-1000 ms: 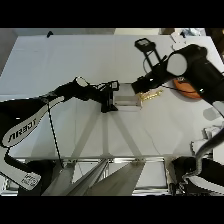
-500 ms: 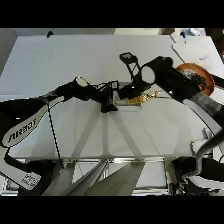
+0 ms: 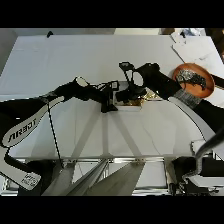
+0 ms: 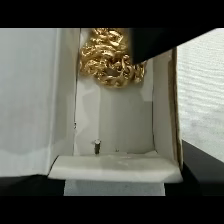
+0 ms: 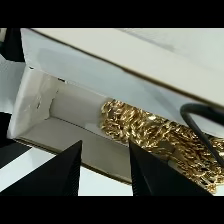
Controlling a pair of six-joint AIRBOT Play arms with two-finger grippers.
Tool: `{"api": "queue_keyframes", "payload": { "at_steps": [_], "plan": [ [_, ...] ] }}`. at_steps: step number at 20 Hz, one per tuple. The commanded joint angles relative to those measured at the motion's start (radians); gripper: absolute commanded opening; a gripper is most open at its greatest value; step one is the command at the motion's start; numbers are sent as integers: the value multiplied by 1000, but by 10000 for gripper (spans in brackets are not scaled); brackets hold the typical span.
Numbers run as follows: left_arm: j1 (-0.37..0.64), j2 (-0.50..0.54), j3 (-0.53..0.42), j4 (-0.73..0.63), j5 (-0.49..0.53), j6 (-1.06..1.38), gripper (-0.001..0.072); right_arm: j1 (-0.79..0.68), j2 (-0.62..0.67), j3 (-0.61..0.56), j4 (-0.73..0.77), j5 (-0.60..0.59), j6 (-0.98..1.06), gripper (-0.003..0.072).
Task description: Fold the box and place the chain.
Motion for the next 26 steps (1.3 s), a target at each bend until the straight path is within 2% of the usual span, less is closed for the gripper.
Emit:
{"api": "queue_keyframes", "payload": {
  "at_steps": [1,4,6,11,13,15,16,17,19,20,21,24,25,26],
  "plan": [
    [0,0,0,0,1,0,155,1,15,0,-2,1,9,328],
    [0,0,0,0,1,0,155,0,92,0,-40,7,9,327],
    [0,0,0,0,0,0,155,0,177,0,-120,37,9,327],
    [0,0,0,0,0,0,155,-65,372,0,-401,209,-51,327],
    [0,0,0,0,1,0,155,-129,405,0,-419,269,-142,328],
    [0,0,0,0,0,0,155,-195,396,0,-400,316,-159,384],
    [0,0,0,0,0,0,155,-227,386,0,-365,315,-156,493],
    [0,0,0,0,0,0,155,-253,371,0,-332,309,-147,536],
    [0,0,0,0,0,0,155,-288,328,0,-273,297,-142,540],
    [0,0,0,0,0,0,155,-299,300,0,-264,285,-121,570],
    [0,0,0,0,0,0,155,-304,271,0,-267,269,-87,614],
    [0,0,0,0,0,0,155,-308,183,0,-283,201,89,631],
    [0,0,0,0,0,0,155,-308,151,0,-269,180,128,669],
    [0,0,0,0,0,0,155,-308,120,0,-251,162,150,670]
  ]
}}
